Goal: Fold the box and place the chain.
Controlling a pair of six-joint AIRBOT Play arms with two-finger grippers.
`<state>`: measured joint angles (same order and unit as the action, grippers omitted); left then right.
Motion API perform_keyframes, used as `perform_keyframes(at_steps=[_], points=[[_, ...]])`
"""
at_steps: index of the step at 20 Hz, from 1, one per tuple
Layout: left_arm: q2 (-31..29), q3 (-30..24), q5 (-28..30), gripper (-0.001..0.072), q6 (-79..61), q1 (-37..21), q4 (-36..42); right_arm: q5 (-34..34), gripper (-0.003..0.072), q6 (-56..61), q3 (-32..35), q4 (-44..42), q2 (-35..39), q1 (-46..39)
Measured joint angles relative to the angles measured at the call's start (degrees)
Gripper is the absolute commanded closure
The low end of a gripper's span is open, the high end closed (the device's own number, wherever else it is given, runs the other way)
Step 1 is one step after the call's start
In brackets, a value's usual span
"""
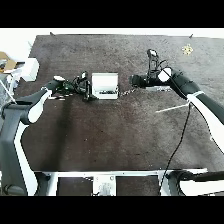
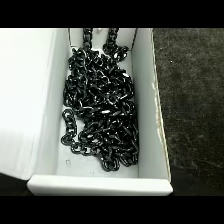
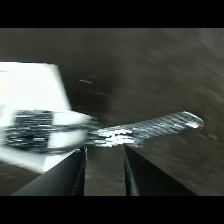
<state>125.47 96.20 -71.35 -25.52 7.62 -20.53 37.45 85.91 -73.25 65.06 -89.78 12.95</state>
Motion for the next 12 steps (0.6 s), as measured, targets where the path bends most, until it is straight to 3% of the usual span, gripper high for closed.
perform_keyframes(at_steps=[6, 12], points=[[0.0, 0.0, 0.0, 0.0525, 0.0, 0.0, 0.0, 3.6, 0.0421, 3.5, -5.4, 1.9, -10.0, -2.0], [0.0, 0.0, 0.0, 0.0526, 0.0, 0.0, 0.0, 7.1, 0.0422, 8.7, -9.6, 9.2, -13.3, -2.2]])
